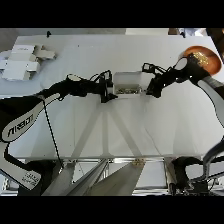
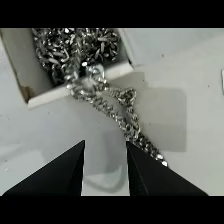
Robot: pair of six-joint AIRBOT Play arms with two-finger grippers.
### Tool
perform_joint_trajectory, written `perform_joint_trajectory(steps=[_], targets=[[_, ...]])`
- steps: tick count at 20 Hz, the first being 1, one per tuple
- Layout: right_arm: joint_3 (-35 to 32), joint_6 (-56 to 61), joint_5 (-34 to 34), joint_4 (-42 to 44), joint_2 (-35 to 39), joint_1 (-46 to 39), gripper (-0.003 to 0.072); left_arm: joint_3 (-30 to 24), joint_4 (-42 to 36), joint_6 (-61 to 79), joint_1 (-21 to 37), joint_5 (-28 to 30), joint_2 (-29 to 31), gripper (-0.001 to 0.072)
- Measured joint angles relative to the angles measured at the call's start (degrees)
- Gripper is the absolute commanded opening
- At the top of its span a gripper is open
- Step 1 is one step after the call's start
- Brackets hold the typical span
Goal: Fold the box and place the chain.
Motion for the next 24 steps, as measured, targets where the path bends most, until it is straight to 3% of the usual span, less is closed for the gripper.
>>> perform_joint_trajectory(steps=[3,4,5,6,19,21,24], targets=[[0.1,-0.2,-3.6,0.3,-1.7,0.7,0.0285,0.0,0.0,0.0,0.0,0.0,0.0,0.0380],[0.1,-0.2,-4.8,0.3,-2.0,0.8,0.0193,0.0,0.0,0.0,0.0,0.0,0.0,0.0380],[0.1,-0.2,-6.1,0.1,-2.3,0.9,0.0048,0.0,0.0,0.0,0.0,0.0,0.0,0.0380],[0.1,0.0,-7.3,-0.1,-2.5,0.9,0.0014,0.0,0.0,0.0,0.0,0.0,0.0,0.0380],[0.0,4.4,-7.6,-1.9,1.4,1.0,0.0029,0.0,0.0,0.0,0.0,0.0,0.0,0.0380],[0.0,4.6,-7.4,-2.5,1.9,1.0,0.0263,0.0,0.0,0.0,0.0,0.0,0.0,0.0380],[0.0,4.6,-8.0,-3.1,2.0,1.0,0.0280,0.0,0.0,0.0,0.0,0.0,0.0,0.0380]])
